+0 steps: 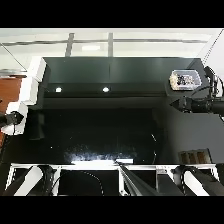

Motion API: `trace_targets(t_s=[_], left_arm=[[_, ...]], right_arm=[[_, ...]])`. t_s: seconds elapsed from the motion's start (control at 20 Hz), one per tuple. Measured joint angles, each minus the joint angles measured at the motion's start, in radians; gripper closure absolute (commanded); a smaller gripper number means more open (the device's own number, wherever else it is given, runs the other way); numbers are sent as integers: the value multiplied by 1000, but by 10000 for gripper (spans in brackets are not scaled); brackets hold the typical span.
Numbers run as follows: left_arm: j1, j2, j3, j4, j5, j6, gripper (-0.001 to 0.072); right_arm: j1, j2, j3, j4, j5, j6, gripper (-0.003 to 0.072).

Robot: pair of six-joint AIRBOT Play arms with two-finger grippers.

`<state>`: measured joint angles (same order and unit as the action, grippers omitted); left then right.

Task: Fold the box and place the chain.

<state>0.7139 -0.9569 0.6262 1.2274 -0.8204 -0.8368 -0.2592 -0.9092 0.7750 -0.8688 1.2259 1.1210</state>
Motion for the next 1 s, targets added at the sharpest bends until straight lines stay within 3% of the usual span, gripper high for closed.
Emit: trace_targets(t_s=[0.5, 0.55, 0.6, 0.65, 0.85, 1.0], left_arm=[[-23, -129, 12, -55, 119, 76, 378], [-26, -143, 21, -58, 125, 82, 325], [-31, -155, 32, -61, 128, 87, 64], [-41, -165, 42, -62, 134, 92, 0], [-75, -163, 66, -49, 161, 97, 0], [-86, -96, 96, -41, 157, 76, 2]], right_arm=[[0, 0, 0, 3, 0, 16, 661], [0, 0, 0, 3, 1, 17, 661], [0, 0, 0, 3, 0, 20, 661], [0, 0, 0, 3, 1, 21, 661], [0, 0, 0, 3, 4, 27, 661], [0, 0, 0, 3, 15, 29, 661]])
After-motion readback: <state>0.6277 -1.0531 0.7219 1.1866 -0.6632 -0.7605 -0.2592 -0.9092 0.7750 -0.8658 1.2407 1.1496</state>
